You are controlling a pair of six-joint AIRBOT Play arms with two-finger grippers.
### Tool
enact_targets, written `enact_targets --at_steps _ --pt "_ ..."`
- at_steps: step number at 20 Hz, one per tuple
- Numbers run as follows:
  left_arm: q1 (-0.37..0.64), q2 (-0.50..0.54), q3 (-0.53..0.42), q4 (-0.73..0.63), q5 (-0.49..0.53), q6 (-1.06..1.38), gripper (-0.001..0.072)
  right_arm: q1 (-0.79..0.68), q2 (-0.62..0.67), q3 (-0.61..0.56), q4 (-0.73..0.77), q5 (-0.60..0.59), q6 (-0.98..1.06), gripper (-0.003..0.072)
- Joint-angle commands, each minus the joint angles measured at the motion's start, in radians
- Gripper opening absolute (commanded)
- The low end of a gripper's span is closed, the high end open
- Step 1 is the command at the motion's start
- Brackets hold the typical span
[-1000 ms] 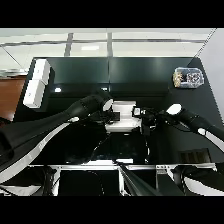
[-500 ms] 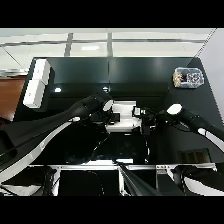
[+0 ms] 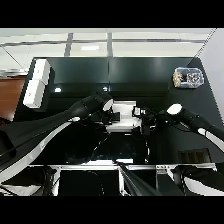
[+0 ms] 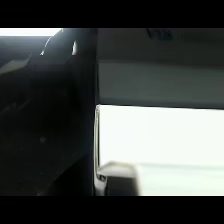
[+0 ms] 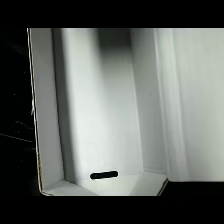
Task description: Fold the box and place the chain.
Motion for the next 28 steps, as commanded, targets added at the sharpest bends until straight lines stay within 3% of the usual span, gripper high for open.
enact_targets --at_steps 1,4,5,6,7,12,19,20,22,25,28 --pt "0.001 -0.001 0.001 0.001 0.006 -0.011 0.0024 0.0 0.0 0.0 0.002 0.0 0.004 0.0231" --pt "0.001 -0.001 0.001 0.002 0.005 -0.007 0.0024 0.0 0.0 0.0 0.002 0.001 0.004 0.0239" --pt "0.001 -0.001 0.001 0.002 0.005 -0.007 0.0024 0.0 0.0 0.0 0.002 0.0 0.004 0.0379" --pt "0.001 -0.001 0.001 0.004 0.006 -0.004 0.0024 0.0 0.002 0.0 0.002 0.001 0.008 0.058" --pt "0.001 -0.001 0.001 0.009 0.005 -0.003 0.0024 0.0 0.01 0.0 -0.002 0.002 0.018 0.0625" --pt "0.001 0.0 0.001 0.014 0.004 0.023 0.0025 -0.012 0.125 0.0 -0.139 0.056 0.073 0.0622" --pt "0.001 0.0 0.001 0.012 0.003 0.048 0.0025 -0.022 0.133 0.0 -0.15 0.04 -0.043 0.0612" --pt "0.001 -0.001 0.001 0.013 0.003 0.048 0.0025 -0.022 0.132 0.0 -0.145 0.043 -0.052 0.0523" --pt "0.001 -0.001 0.001 0.012 0.004 0.048 0.0025 -0.022 0.131 0.0 -0.109 0.043 -0.061 0.0461" --pt "0.001 -0.001 0.001 0.012 0.005 0.048 0.0025 -0.021 0.131 0.0 -0.051 0.047 -0.058 0.0163" --pt "0.001 -0.001 0.001 0.005 0.006 0.048 0.0026 -0.012 0.122 0.0 -0.024 0.053 0.003 0.016"
